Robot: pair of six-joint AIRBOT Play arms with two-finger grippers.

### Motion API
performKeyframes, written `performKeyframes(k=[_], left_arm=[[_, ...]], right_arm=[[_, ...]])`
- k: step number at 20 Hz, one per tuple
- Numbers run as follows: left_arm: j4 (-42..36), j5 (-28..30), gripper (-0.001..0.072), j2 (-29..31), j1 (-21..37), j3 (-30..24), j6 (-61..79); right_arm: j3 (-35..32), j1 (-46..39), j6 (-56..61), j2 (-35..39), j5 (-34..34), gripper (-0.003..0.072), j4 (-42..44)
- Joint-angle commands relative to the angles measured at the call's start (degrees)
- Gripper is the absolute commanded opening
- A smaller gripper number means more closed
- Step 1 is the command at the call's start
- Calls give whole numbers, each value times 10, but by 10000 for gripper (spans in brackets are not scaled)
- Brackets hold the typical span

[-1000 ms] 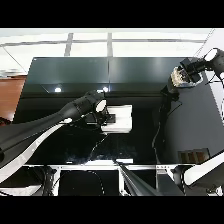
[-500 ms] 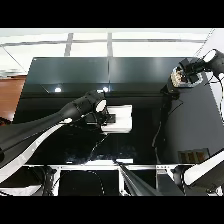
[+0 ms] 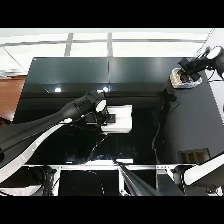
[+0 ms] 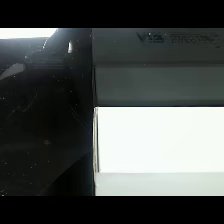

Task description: Fold the box and place the chain.

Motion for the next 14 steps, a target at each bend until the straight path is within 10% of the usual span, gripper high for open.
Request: performKeyframes(k=[1,14], left_arm=[[0,0,30,0,0,0,0],[0,0,30,0,0,0,0]], right_arm=[[1,-5,-111,74,37,12,6],[186,-16,-193,340,67,12,123]])
